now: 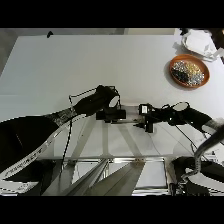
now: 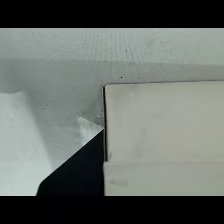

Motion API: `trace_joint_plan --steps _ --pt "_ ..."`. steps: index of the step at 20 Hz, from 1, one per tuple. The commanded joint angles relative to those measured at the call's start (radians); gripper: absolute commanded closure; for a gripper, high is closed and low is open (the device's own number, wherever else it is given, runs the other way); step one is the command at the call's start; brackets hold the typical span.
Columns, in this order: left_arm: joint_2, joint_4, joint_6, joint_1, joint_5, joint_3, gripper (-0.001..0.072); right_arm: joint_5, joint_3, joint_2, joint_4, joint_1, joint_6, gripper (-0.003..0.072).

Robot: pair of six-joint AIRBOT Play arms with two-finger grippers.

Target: Fold the box and place the chain.

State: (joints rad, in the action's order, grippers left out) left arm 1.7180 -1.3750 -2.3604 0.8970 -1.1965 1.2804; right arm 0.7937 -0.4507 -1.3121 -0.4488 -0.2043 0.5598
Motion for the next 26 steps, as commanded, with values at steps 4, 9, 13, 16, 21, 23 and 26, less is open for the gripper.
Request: trace_joint_plan --steps 4,9,13,16,21,23,26 --pt "-0.017 -0.007 0.008 0.002 -0.018 0.0 0.0533 0.0 0.0 0.0 0.001 0.0 -0.002 0.0276" --pt "-0.092 -0.068 0.008 -0.013 -0.031 -0.001 0.0496 0.0 0.0 0.0 0.001 0.0 -0.002 0.0276" --pt "-0.173 -0.108 0.008 -0.049 -0.031 -0.001 0.0496 0.0 0.0 0.0 0.001 0.0 -0.002 0.0276" --pt "-0.239 -0.141 0.095 -0.071 -0.068 -0.001 0.0495 0.0 0.0 0.0 0.001 0.0 -0.002 0.0276" --pt "-0.435 -0.167 0.681 -0.142 -0.205 -0.049 0.0458 0.0 0.0 0.0 0.001 0.0 -0.002 0.0276" --pt "-0.52 -0.165 0.863 -0.187 -0.132 -0.106 0.0109 0.0 0.0 0.0 0.001 0.0 -0.002 0.0276" --pt "-0.6 -0.082 1.196 -0.265 -0.008 -0.237 0.0006 0.0 0.0 0.0 0.001 0.0 -0.002 0.0276"
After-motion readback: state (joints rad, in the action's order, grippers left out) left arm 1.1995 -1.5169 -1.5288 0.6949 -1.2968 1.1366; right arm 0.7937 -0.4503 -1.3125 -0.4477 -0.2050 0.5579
